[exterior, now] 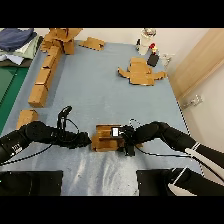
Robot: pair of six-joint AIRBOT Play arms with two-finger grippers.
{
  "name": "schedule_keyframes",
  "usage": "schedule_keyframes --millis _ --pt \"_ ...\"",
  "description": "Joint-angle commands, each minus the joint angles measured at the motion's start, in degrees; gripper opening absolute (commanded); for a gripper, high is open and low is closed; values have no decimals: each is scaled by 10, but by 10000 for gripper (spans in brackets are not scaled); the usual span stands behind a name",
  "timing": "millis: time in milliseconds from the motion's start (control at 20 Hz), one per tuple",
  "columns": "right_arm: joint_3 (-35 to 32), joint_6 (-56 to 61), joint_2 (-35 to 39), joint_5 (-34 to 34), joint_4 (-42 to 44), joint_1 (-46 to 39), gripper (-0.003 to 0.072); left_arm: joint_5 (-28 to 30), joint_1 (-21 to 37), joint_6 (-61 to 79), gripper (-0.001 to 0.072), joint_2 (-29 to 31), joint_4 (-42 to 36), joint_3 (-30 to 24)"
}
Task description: Fold the box.
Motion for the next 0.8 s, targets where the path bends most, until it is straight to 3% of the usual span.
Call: schedule_keyframes --millis 0,450,750 --pt "0 0 0 0 0 0 505 16 0 0 345 0 -10 1" --pt "0 0 0 0 0 0 505 48 0 0 354 0 -11 1" --pt "0 0 0 0 0 0 505 32 0 5 354 0 -17 1"
